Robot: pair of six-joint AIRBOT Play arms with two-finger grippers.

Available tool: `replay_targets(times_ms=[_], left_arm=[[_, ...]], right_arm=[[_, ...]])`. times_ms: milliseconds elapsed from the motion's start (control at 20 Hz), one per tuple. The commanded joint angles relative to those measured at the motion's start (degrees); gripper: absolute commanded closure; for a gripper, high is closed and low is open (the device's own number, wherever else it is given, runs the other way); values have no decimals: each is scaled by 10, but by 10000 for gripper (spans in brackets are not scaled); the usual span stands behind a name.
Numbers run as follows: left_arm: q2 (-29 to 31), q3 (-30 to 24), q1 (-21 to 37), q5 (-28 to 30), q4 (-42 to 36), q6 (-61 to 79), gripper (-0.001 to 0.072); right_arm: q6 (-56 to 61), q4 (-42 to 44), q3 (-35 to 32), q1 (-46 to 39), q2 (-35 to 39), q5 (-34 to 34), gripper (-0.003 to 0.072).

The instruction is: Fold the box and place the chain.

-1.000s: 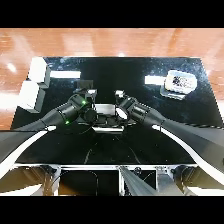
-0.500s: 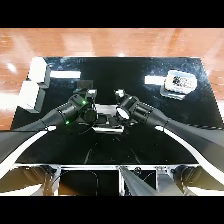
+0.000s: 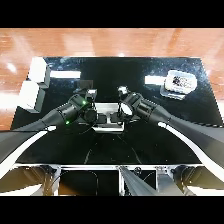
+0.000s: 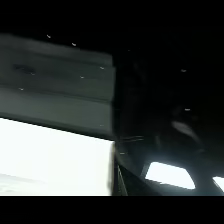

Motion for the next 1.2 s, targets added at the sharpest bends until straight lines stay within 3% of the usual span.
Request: replay_targets(times_ms=[0,150,200,250,550,600,650,700,900,1150], left_arm=[[0,0,0,2,0,1,688],[0,0,0,1,0,1,688],[0,0,0,0,0,1,687],[0,0,0,0,0,1,687],[0,0,0,1,0,1,688],[0,0,0,1,0,1,688],[0,0,0,1,0,1,688],[0,0,0,1,0,1,688],[0,0,0,5,0,1,687],[0,0,0,8,0,1,688]], right_arm=[[-5,25,0,-1,-13,-9,450],[-5,25,0,-1,-16,-10,453],[-6,25,0,-2,-16,-10,530],[-11,24,0,-1,-16,-10,666],[-21,25,0,-1,-15,-9,661],[-21,25,0,-1,-14,-5,520],[-24,25,0,-1,-11,0,257],[-39,23,0,-1,-4,7,182],[-119,0,-1,3,80,94,183],[-97,-138,-57,-5,282,168,182]])
